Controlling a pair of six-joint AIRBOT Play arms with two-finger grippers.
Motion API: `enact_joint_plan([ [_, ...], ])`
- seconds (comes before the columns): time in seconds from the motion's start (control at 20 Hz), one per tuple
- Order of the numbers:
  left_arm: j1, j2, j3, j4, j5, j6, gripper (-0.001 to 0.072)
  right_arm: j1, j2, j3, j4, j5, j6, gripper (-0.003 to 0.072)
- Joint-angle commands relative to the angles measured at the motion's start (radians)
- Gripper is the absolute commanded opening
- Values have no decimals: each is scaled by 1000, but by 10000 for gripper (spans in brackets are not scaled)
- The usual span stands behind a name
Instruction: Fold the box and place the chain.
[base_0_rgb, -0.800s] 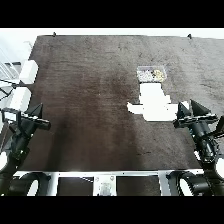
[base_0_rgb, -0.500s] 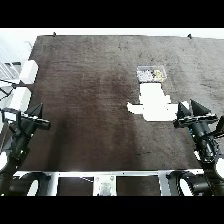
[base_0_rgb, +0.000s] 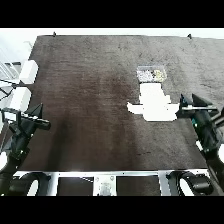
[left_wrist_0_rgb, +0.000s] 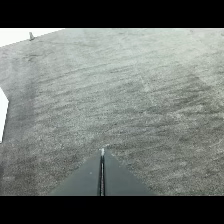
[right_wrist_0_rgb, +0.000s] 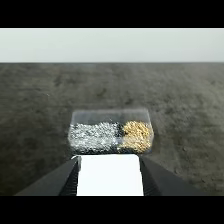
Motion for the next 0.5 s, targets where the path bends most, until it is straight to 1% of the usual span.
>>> enact_joint_plan([
  [0.0, 0, 0, 0, 0, 1, 0, 23, -64, -280, 157, 0, 23, 43, 463],
  [0.05, 0, 0, 0, 0, 0, 0, 22, -115, -374, 218, 0, 100, 43, 463],
  [0.1, 0, 0, 0, 0, 0, 0, 23, -189, -475, 285, -1, 220, 63, 462],
  [0.15, 0, 0, 0, 0, 0, 0, 23, -273, -566, 347, -15, 364, 114, 462],
  [0.2, 0, 0, 0, 0, 0, 0, 23, -371, -658, 415, -83, 523, 220, 462],
  [0.3, 0, 0, 0, 0, 1, 0, 23, -549, -813, 565, -341, 807, 473, 461],
  [0.4, 0, 0, 0, 0, 0, 0, 23, -673, -946, 731, -575, 1008, 658, 462],
  [0.45, 0, 0, 0, 0, 0, 0, 23, -713, -1005, 811, -645, 1086, 703, 463],
])
